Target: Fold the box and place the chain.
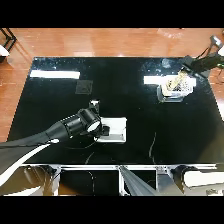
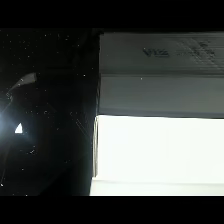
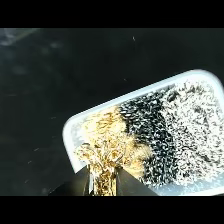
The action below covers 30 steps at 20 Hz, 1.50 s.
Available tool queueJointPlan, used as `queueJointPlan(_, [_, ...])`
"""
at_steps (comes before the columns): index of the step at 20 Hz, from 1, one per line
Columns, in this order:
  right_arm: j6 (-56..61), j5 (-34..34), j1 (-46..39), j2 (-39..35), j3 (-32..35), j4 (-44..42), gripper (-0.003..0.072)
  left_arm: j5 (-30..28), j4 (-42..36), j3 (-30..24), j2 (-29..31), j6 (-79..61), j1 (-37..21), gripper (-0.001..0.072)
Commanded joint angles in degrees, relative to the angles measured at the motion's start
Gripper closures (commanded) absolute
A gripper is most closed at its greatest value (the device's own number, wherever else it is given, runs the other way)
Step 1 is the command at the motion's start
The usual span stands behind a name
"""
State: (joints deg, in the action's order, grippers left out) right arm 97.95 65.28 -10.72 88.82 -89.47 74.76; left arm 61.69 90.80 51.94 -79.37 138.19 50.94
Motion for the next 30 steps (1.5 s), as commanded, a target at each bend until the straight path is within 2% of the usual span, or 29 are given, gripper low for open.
queueJointPlan(1, [-6.34,0.81,-0.63,-6.67,-0.13,-2.86,0.0664,-0.09,0.02,-0.02,0.00,0.00,-0.02,0.0685])
queueJointPlan(7, [-12.76,3.65,-0.52,-19.50,0.33,-11.82,0.0665,-0.09,0.24,-0.02,0.00,0.00,-0.02,0.0685])
queueJointPlan(10, [-14.36,5.03,0.98,-26.16,0.59,-13.22,0.0665,-0.09,0.24,-0.02,0.00,0.00,-0.02,0.0685])
queueJointPlan(17, [-16.28,8.55,15.08,-37.53,0.61,-9.66,0.0665,0.09,0.20,-0.02,0.00,0.00,-0.02,0.0685])
queueJointPlan(24, [-15.26,15.93,26.01,-39.85,1.55,-8.37,0.0665,0.48,0.17,-0.02,0.00,0.00,-0.02,0.0685])
queueJointPlan(30, [-15.23,17.99,33.66,-39.85,8.26,-12.07,0.0665,0.44,0.17,-0.02,0.00,0.00,-0.02,0.0685])
